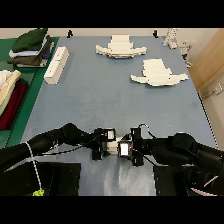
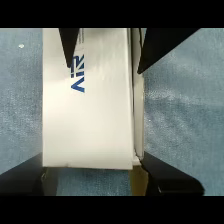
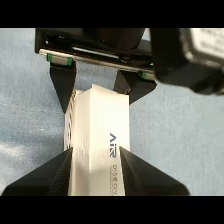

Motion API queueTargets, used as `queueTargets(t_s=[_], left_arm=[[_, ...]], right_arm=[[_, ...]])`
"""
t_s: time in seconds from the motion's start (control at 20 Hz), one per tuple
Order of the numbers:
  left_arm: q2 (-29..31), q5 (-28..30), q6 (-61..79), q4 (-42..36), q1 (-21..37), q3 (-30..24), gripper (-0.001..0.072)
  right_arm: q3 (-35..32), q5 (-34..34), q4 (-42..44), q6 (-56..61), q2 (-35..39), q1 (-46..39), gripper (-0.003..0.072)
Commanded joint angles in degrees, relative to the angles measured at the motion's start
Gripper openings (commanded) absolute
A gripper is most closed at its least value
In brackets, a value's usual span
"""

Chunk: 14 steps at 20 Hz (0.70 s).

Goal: Fold the box.

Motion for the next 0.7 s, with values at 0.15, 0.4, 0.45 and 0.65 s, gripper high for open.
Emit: queueTargets(t_s=[0.15, 0.4, 0.45, 0.65], left_arm=[[0.0, 0.2, -0.1, 0.0, 0.0, 0.0, 0.0439], [0.0, 0.2, -0.1, 0.0, 0.0, 0.0, 0.0439], [0.0, 0.2, -0.1, 0.0, 0.0, 0.0, 0.0439], [0.0, 0.2, -0.1, 0.0, 0.0, 0.0, 0.0439]], right_arm=[[0.2, 0.5, 3.1, 4.3, 6.6, -0.1, 0.0533], [-3.8, 10.6, 5.1, 30.8, 10.7, -0.1, 0.0002], [-5.9, 15.0, 7.2, 32.7, 10.7, 0.0, 0.0002], [-12.8, 28.5, 14.8, 35.7, 10.2, 1.7, 0.0002]])
